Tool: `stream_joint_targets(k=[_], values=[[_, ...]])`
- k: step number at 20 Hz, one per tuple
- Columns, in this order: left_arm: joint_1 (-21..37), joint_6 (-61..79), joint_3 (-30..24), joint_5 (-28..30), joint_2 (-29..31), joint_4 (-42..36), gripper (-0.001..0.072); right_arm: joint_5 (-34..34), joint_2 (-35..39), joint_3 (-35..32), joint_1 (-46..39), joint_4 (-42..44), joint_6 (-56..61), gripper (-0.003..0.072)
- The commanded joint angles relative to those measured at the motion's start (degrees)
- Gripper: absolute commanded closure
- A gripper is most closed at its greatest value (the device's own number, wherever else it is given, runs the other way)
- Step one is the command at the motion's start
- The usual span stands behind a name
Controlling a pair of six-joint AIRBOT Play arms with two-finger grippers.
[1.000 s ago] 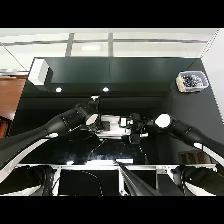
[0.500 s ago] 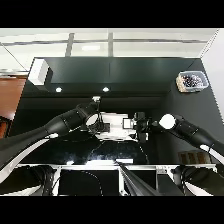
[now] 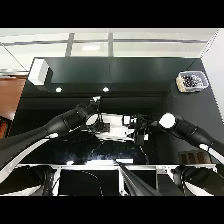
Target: Fold the box and place the chain.
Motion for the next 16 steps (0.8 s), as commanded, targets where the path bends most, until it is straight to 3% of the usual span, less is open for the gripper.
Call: stream_joint_targets(k=[1,2,3,8,16], values=[[0.04,-0.02,0.00,0.02,0.04,-0.04,0.0683,0.81,-0.04,0.00,0.13,0.68,5.46,0.0284],[0.04,-0.02,0.00,0.02,0.04,-0.04,0.0683,0.76,-0.04,0.00,0.46,0.66,6.32,0.0416],[0.04,-0.02,0.00,0.00,0.04,-0.04,0.0683,0.66,-0.07,0.00,1.03,0.70,7.04,0.0442],[0.04,-0.02,0.00,0.00,0.04,-0.04,0.0683,-4.39,-1.25,0.00,3.63,6.27,8.35,0.0441],[0.04,-0.02,0.00,-0.02,0.04,-0.04,0.0683,-3.65,-3.28,0.00,3.76,8.22,9.03,0.0443]])
